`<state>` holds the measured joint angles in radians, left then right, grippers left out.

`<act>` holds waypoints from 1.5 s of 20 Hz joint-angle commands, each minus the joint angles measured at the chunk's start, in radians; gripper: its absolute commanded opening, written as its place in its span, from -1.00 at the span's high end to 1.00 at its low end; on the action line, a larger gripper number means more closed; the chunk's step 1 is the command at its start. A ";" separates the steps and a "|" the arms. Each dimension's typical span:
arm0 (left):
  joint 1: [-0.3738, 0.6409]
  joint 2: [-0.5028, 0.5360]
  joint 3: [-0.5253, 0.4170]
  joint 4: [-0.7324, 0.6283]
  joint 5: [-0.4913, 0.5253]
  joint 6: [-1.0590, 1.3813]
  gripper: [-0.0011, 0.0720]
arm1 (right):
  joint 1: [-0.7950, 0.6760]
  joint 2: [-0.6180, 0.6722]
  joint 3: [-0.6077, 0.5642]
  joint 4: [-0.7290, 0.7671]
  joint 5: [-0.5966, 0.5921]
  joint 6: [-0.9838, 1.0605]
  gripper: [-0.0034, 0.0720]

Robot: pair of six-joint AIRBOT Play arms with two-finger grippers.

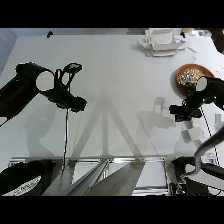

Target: Fold the box and place the chain.

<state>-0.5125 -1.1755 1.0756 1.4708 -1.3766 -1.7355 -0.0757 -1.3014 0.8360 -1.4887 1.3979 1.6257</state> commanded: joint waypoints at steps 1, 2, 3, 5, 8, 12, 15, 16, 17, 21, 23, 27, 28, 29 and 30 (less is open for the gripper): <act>0.001 0.001 0.000 0.000 0.000 0.000 0.01 | 0.000 0.000 0.001 -0.005 -0.002 -0.007 0.80; 0.001 0.001 0.000 0.000 0.000 0.000 0.01 | 0.000 0.000 0.001 -0.010 -0.021 -0.018 0.80; 0.001 0.001 0.000 0.000 0.000 0.000 0.01 | 0.000 0.000 0.002 -0.010 -0.034 -0.018 0.80; 0.001 0.001 0.000 0.000 0.000 0.000 0.01 | 0.000 0.000 0.020 -0.009 -0.026 -0.019 0.80; 0.001 0.001 0.000 0.000 0.000 0.000 0.01 | 0.000 0.001 0.121 -0.026 0.051 -0.080 0.80; 0.001 0.001 0.000 0.000 0.000 0.000 0.01 | 0.000 0.001 0.310 -0.297 0.148 -0.192 0.81; 0.001 0.001 0.000 0.000 0.000 0.000 0.01 | -0.055 0.000 0.327 -0.594 0.045 -0.045 0.81; 0.001 0.001 0.000 0.000 0.000 0.000 0.01 | -0.099 0.000 0.327 -0.590 0.020 -0.038 0.74; 0.001 0.001 0.000 0.000 0.000 0.000 0.01 | -0.150 0.000 0.327 -0.595 0.005 -0.058 0.38; 0.001 0.001 0.000 0.000 0.000 0.000 0.01 | -0.378 -0.001 0.327 -0.541 -0.010 -0.063 -0.31; 0.001 0.001 0.000 0.000 0.000 0.000 0.01 | -0.474 -0.003 0.327 -0.507 -0.018 -0.067 -0.31; 0.001 0.001 0.000 0.000 0.000 0.000 0.01 | -0.573 -0.032 0.326 -0.398 -0.037 -0.165 -0.30; 0.001 0.001 0.000 0.000 0.000 0.000 0.01 | -0.573 -0.045 0.325 -0.387 -0.039 -0.191 -0.30; 0.001 0.001 0.000 0.000 0.000 0.000 0.01 | -0.571 -0.056 0.325 -0.366 -0.041 -0.219 -0.29; 0.001 0.001 0.000 0.000 0.000 0.000 0.01 | -0.570 -0.069 0.325 -0.332 -0.041 -0.258 -0.28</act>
